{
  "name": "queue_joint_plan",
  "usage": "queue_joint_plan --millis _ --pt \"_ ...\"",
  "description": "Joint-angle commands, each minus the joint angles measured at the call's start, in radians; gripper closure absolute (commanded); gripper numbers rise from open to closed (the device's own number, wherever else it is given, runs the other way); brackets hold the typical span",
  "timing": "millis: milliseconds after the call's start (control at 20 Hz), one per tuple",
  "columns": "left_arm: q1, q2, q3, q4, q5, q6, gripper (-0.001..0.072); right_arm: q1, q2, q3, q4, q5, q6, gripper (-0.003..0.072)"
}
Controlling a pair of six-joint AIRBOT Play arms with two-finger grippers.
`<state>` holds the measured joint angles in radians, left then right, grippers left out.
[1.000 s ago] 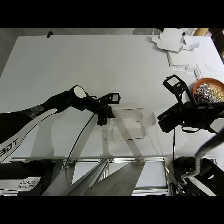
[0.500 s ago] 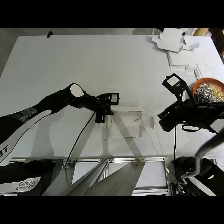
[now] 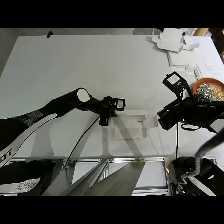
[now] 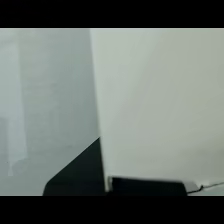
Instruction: Fold the box and place the chain.
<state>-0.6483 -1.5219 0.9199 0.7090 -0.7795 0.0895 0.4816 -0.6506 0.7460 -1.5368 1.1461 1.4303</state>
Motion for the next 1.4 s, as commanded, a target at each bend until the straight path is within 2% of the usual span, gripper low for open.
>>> queue_joint_plan --millis 0,250,500,1350 --pt "-0.012 -0.002 0.001 0.003 0.051 -0.009 0.0706 0.001 0.000 0.000 0.000 -0.006 0.000 0.0325" --pt "-0.013 -0.003 0.001 0.004 0.044 -0.011 0.0701 0.001 0.000 0.000 -0.001 -0.010 -0.004 0.0325" --pt "-0.014 -0.003 0.001 0.004 -0.016 -0.010 0.0702 0.001 0.000 0.000 -0.001 -0.012 -0.003 0.0326" --pt "-0.014 -0.040 0.001 0.004 -0.035 0.008 0.0704 0.001 0.000 0.000 0.004 -0.010 0.001 0.0326"
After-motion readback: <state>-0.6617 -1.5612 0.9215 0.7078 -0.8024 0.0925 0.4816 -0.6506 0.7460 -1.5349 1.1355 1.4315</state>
